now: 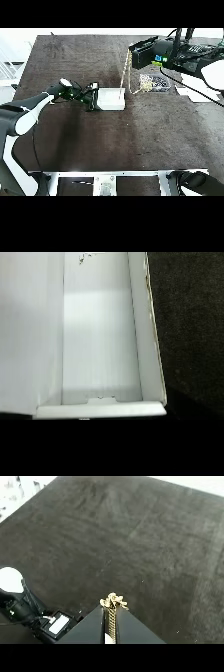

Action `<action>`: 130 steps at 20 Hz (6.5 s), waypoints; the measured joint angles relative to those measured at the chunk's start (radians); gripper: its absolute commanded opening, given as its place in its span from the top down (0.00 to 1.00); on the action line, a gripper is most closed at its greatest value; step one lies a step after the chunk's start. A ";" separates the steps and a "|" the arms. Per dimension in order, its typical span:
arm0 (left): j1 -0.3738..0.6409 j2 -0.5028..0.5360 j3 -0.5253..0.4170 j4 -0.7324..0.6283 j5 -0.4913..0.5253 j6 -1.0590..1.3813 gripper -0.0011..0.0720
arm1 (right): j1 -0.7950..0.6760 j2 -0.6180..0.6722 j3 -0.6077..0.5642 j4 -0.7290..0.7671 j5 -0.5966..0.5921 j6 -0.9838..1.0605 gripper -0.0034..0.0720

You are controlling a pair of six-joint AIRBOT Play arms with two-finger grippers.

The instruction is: Fold the box and place the chain.

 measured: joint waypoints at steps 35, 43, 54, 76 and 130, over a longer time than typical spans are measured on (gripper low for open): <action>0.000 0.000 0.000 0.000 0.000 0.000 0.14 | -0.323 -0.274 -0.353 0.047 -0.179 0.135 0.39; 0.000 0.000 0.000 0.000 0.000 0.000 0.14 | -0.362 -0.508 -0.353 0.171 -0.370 0.159 0.43; 0.000 0.000 0.000 0.000 0.000 0.000 0.14 | -0.322 -0.572 -0.270 0.213 -0.406 0.152 0.94; 0.000 0.000 0.000 0.000 0.000 0.000 0.14 | 0.112 -0.086 -0.332 0.182 -0.253 0.081 0.94; 0.000 0.000 0.000 0.000 0.000 0.000 0.14 | -0.113 -0.042 -0.296 0.219 -0.171 0.029 0.94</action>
